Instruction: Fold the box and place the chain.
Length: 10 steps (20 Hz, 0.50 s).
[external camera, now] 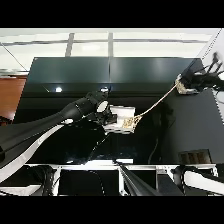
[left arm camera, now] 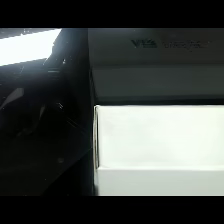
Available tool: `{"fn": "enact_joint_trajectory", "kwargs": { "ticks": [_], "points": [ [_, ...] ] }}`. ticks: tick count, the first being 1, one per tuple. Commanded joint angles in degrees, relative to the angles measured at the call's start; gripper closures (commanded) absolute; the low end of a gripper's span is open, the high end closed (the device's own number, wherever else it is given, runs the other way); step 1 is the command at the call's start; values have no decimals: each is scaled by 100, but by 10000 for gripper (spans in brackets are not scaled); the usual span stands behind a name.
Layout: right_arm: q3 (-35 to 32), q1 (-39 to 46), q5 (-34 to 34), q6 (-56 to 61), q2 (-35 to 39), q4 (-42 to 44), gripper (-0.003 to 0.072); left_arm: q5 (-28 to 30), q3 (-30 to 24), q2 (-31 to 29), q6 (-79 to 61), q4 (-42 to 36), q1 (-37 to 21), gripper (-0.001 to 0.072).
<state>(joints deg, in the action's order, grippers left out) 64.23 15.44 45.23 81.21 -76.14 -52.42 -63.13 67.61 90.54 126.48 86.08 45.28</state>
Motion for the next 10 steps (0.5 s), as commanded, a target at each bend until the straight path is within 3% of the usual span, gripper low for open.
{"fn": "enact_joint_trajectory", "kwargs": {
  "ticks": [1,6,10],
  "points": [
    [328,-44,822,-533,1281,13,661,7,0,0,-2,0,-4,676],
    [332,-264,1152,-573,2868,212,661,0,0,0,-2,0,-4,676],
    [789,-295,1333,-717,3388,984,661,0,0,0,-2,0,-4,677]
  ]
}}
